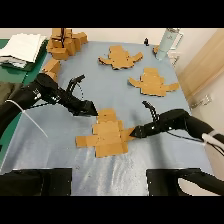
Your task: Fold the box.
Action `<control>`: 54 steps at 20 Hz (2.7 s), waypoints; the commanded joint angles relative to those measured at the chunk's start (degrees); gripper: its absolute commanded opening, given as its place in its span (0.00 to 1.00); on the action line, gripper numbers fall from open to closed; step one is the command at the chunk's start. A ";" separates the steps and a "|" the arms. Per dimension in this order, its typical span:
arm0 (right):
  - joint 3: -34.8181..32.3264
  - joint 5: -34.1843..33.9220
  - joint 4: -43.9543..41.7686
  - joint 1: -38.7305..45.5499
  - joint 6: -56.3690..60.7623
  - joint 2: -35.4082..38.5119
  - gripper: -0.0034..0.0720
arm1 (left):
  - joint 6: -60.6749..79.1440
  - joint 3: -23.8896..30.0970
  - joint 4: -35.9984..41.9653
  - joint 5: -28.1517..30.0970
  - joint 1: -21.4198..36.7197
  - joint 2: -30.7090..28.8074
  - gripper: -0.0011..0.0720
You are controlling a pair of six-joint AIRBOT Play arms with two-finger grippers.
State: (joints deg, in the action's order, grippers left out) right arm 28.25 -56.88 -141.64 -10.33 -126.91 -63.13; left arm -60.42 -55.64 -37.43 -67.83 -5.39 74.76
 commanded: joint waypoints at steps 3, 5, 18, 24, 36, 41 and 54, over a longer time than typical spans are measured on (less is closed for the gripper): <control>-6.71 8.94 0.46 -6.21 -1.49 10.84 0.05 | 0.66 0.02 0.35 -1.60 1.55 8.72 0.85; -6.73 9.01 0.85 -6.21 -1.49 12.44 0.05 | 0.61 0.02 0.66 -2.32 1.55 11.17 0.85; -6.80 9.03 1.81 -6.21 -1.49 12.79 0.05 | 19.17 -0.02 23.06 -6.97 1.49 22.69 0.82; -6.80 9.01 2.58 -6.21 -1.51 12.79 0.05 | 21.44 -0.02 21.99 -12.46 1.46 23.21 0.49; -6.78 8.90 2.60 -6.21 -1.51 12.79 0.05 | 22.53 -0.02 20.72 -12.04 1.44 23.23 0.04; -6.27 12.59 3.87 -5.55 1.70 12.79 0.49 | 28.68 -1.44 22.69 -12.13 -0.04 22.58 0.03; 8.46 12.37 23.78 5.90 28.59 12.76 0.15 | 55.10 -0.33 23.10 8.81 -17.94 11.96 0.03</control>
State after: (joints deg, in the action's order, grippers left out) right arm 35.31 -44.64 -118.13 -5.23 -100.90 -50.35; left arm -11.99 -56.58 -13.91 -64.45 -20.10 87.29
